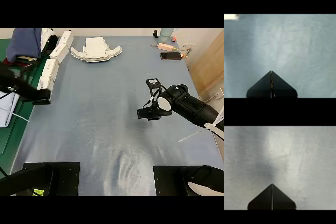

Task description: Fold the box.

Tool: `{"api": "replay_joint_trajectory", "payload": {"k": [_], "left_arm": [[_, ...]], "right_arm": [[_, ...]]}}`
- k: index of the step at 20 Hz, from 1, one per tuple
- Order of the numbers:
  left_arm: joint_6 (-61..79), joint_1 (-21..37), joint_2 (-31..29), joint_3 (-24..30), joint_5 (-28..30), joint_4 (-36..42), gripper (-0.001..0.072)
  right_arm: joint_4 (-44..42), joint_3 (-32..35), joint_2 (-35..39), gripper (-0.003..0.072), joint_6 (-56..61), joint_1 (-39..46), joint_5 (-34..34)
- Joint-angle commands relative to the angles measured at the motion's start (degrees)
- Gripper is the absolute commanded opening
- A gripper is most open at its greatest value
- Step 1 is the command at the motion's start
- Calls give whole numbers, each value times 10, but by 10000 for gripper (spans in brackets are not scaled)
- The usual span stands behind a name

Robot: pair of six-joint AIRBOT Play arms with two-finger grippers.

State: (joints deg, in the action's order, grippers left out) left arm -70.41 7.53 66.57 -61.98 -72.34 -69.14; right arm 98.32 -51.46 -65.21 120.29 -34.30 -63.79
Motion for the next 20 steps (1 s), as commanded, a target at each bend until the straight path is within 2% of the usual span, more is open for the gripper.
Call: {"api": "replay_joint_trajectory", "payload": {"k": [1,2,4,7,9,20], "left_arm": [[-45,-176,3,-10,81,6,12],[-57,-221,14,-24,109,0,12],[-96,-280,55,-78,120,-3,13],[-131,-314,130,-162,85,-2,13],[-142,-323,161,-192,70,-2,14],[-147,-325,171,-196,69,-1,15]], "right_arm": [[-21,-31,-18,1,-27,0,31],[-27,-55,-36,2,-44,0,28],[-42,-117,-82,1,-72,0,13],[-46,-214,-153,2,-90,0,-27],[-47,-258,-184,2,-89,0,-36],[-47,-269,-188,2,-89,0,-28]]}}
